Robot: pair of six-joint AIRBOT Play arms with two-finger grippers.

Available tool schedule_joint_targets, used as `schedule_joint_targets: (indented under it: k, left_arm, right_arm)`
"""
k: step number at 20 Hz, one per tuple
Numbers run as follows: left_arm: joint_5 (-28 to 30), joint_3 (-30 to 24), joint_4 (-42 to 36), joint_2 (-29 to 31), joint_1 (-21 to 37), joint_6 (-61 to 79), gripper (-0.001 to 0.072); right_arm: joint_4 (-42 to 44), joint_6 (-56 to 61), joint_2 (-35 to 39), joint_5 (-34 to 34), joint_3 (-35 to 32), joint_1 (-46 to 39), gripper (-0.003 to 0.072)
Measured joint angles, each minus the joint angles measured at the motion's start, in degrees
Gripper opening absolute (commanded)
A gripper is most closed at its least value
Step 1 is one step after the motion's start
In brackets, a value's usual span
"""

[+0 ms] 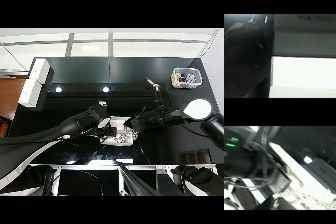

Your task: Fold the box and place the chain.

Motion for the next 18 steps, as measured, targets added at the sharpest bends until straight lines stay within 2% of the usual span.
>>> schedule_joint_targets:
  k: [1, 4, 7, 8, 10, 13, 15, 18]
  left_arm:
    - [0.0, 0.0, 0.0, 0.0, 0.0, 0.0, 0.0033]
    - [0.0, 0.0, 0.0, 0.0, 0.0, 0.0, 0.0032]
    - [0.0, 0.0, 0.0, 0.0, 0.0, 0.0, 0.0032]
    - [0.0, 0.0, 0.0, 0.0, 0.0, 0.0, 0.0032]
    - [0.0, 0.0, 0.0, 0.0, 0.0, 0.0, 0.0032]
    - [0.0, 0.0, 0.0, 0.0, 0.0, 0.0, 0.0032]
    - [0.0, 0.0, 0.0, 0.0, 0.0, 0.0, 0.0032]
    - [0.0, 0.0, 0.1, 0.0, 0.0, 0.0, 0.0032]
  right_arm:
    - [-0.7, 0.1, -0.3, 0.5, -0.3, -0.7, 0.0578]
    - [-2.8, 0.6, 0.7, 4.8, -0.3, -6.5, 0.0578]
    - [-8.1, -1.4, 4.2, 9.9, -0.6, -16.3, 0.0578]
    - [-10.3, -2.9, 5.3, 10.7, -1.3, -19.5, 0.0552]
    - [-13.4, -6.1, 6.7, 10.5, -4.1, -23.9, 0.0552]
    - [-15.7, -9.2, 7.5, 4.7, -10.2, -25.7, 0.0564]
    - [-16.2, -12.9, 7.8, -0.3, -14.0, -24.0, 0.0708]
    - [-16.9, -26.0, 7.9, -7.3, -18.8, -18.8, 0.0720]
